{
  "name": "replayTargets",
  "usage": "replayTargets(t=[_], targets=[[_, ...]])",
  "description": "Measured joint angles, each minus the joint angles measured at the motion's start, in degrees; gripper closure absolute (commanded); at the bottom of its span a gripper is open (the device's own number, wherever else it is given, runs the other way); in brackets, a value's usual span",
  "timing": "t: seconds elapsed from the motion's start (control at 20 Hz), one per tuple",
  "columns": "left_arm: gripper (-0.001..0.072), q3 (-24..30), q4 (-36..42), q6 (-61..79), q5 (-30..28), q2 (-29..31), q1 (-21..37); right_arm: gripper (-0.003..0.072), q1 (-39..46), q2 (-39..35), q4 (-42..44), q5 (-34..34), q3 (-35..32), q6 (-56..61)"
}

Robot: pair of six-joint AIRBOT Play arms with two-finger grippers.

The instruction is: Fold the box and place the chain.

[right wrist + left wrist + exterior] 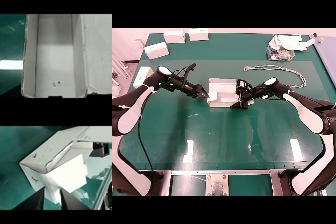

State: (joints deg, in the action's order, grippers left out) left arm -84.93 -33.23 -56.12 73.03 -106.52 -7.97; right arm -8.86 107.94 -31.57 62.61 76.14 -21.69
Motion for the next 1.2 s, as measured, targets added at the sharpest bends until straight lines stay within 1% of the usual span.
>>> replayTargets(t=[0.4, 0.6, 0.7, 0.9, 1.2], targets=[[0.0470, -0.07, -1.92, -4.50, -3.06, 0.11, -3.41, 0.0129, 0.04, 0.00, -0.22, 0.04, -0.02, 0.04], [0.0470, -0.22, -4.98, -8.79, -4.57, 0.20, -5.46, 0.0129, 0.04, 0.00, -0.20, 0.04, -0.02, 0.04], [0.0470, -0.55, -7.76, -11.50, -5.97, -0.09, -6.78, 0.0129, -0.02, 0.00, -0.13, 0.09, -0.04, -0.09], [0.0470, -3.56, -16.70, -18.60, -5.73, 0.17, -9.33, 0.0129, -0.02, 0.00, -0.09, 0.09, -0.07, -0.15], [0.0470, -6.71, -26.84, -27.61, -5.29, 0.11, -12.52, 0.0129, -0.02, 0.00, -0.02, 0.07, -0.07, -0.07]])
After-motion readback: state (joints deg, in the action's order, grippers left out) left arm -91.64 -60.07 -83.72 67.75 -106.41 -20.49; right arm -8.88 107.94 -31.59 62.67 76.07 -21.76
